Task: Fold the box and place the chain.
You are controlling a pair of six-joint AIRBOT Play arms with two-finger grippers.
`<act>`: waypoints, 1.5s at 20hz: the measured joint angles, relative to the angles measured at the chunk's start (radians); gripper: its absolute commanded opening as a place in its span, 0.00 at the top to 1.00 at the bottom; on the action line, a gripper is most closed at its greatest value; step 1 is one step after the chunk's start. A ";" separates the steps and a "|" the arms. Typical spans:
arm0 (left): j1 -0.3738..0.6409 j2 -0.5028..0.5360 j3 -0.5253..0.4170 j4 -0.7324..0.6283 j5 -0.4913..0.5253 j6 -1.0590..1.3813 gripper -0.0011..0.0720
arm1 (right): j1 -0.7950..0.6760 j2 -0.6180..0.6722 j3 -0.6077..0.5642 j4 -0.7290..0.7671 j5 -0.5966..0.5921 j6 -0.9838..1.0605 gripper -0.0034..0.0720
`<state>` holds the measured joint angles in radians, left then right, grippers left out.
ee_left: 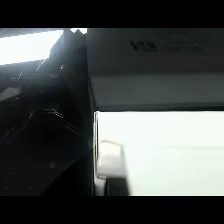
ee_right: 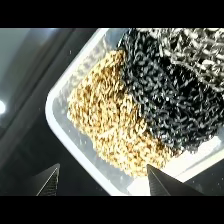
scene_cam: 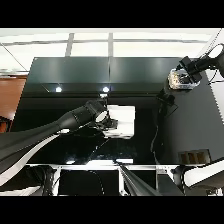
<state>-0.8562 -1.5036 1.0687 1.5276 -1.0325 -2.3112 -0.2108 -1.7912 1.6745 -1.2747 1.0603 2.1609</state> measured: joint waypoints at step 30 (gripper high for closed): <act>0.000 0.000 0.000 0.000 0.003 0.000 0.94 | -0.018 -0.050 0.019 0.106 -0.017 -0.234 0.94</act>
